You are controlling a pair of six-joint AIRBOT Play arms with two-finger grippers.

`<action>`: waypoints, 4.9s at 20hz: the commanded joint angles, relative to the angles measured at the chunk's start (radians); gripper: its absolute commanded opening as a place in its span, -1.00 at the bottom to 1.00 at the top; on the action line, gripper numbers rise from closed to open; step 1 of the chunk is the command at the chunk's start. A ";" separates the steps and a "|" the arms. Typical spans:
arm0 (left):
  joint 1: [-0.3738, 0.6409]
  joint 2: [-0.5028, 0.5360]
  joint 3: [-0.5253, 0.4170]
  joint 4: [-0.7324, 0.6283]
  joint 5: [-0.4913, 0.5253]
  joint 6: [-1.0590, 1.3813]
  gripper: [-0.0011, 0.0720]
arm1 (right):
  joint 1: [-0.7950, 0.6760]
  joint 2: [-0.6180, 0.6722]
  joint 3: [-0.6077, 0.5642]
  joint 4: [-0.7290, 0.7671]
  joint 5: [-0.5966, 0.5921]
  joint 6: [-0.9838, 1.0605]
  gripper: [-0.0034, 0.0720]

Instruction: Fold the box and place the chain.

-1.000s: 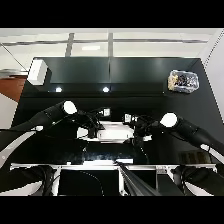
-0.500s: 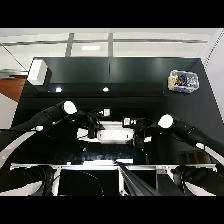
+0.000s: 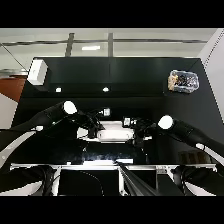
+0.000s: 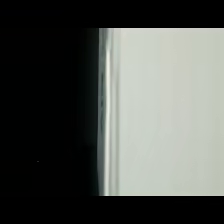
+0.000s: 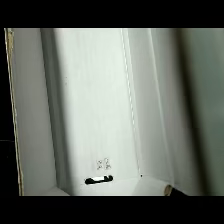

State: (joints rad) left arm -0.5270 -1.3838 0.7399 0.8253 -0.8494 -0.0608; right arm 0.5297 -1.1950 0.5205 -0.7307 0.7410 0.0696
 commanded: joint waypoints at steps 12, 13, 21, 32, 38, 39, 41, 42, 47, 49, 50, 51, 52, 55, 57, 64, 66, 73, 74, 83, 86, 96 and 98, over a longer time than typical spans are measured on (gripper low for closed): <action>0.000 -0.001 0.000 0.000 0.002 0.001 -0.91 | 0.000 0.125 0.009 0.013 0.017 0.069 0.97; 0.000 -0.001 0.000 0.000 0.002 0.000 -0.91 | 0.000 0.125 0.009 0.021 0.016 0.068 0.96; 0.000 -0.001 0.000 0.000 0.003 0.001 -0.91 | 0.001 0.082 0.008 0.023 0.021 0.037 0.94; 0.000 0.000 0.001 -0.003 0.003 0.001 -0.91 | 0.030 0.043 0.008 0.023 0.034 -0.034 0.94; -0.001 0.000 0.005 0.005 0.008 0.002 -0.91 | 0.052 0.037 0.008 0.020 -0.032 -0.035 0.94; -0.001 0.000 0.007 0.005 0.008 0.002 -0.91 | 0.052 0.037 0.008 0.020 -0.035 -0.035 0.94; -0.001 0.000 0.009 0.005 0.011 0.002 -0.91 | 0.052 0.037 0.008 0.021 -0.036 -0.035 0.94; -0.001 0.000 0.009 0.005 0.011 0.002 -0.91 | 0.052 0.037 0.008 0.023 -0.036 -0.035 0.94; -0.003 0.000 0.009 0.004 0.011 0.002 -0.91 | 0.052 0.036 0.008 0.024 -0.036 -0.035 0.94; -0.003 0.000 0.009 0.004 0.011 0.002 -0.91 | 0.052 0.036 0.008 0.024 -0.043 -0.035 0.93; -0.003 0.000 0.009 0.004 0.011 0.002 -0.91 | 0.052 0.036 0.008 0.024 -0.047 -0.035 0.72; -0.003 0.000 0.009 0.004 0.011 0.002 -0.91 | 0.052 0.034 0.008 0.024 -0.047 -0.035 0.52; -0.003 0.000 0.009 0.004 0.011 0.002 -0.91 | 0.052 0.031 0.008 0.024 -0.047 -0.035 0.51; -0.003 0.000 0.009 0.004 0.011 0.002 -0.91 | 0.052 0.011 0.008 0.024 -0.046 -0.035 0.51; -0.003 0.000 0.009 0.004 0.011 0.002 -0.91 | 0.052 0.008 0.008 0.024 -0.046 -0.035 0.51; -0.003 0.000 0.009 0.004 0.011 0.002 -0.91 | 0.052 0.008 0.008 0.024 -0.046 -0.034 0.51; -0.003 0.000 0.009 0.004 0.011 0.001 -0.91 | 0.052 0.008 0.008 0.024 -0.046 -0.034 0.51; -0.003 0.023 0.010 0.004 0.012 0.001 -0.29 | 0.052 0.008 0.008 0.023 -0.047 -0.032 0.51; -0.003 0.030 0.013 0.004 0.012 0.001 -0.04 | 0.052 0.008 0.008 0.023 -0.047 -0.032 0.51; 0.003 0.156 0.020 0.092 0.003 -0.145 0.25 | 0.052 0.008 0.008 0.022 -0.047 -0.029 0.50; 0.025 0.222 0.020 0.244 -0.046 -0.330 0.25 | 0.052 0.008 0.008 0.015 -0.047 -0.029 0.51; 0.113 0.293 0.019 0.364 -0.514 -0.806 -0.55 | 0.052 0.008 0.008 -0.033 -0.069 -0.028 0.50; 0.113 0.294 0.019 0.339 -0.532 -0.865 -0.56 | 0.052 0.008 0.008 -0.033 -0.069 -0.029 0.49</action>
State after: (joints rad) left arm -0.4217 -1.0939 0.7589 1.1767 -1.2797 -0.7929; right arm 0.5823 -1.1866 0.5289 -0.7597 0.6762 0.0402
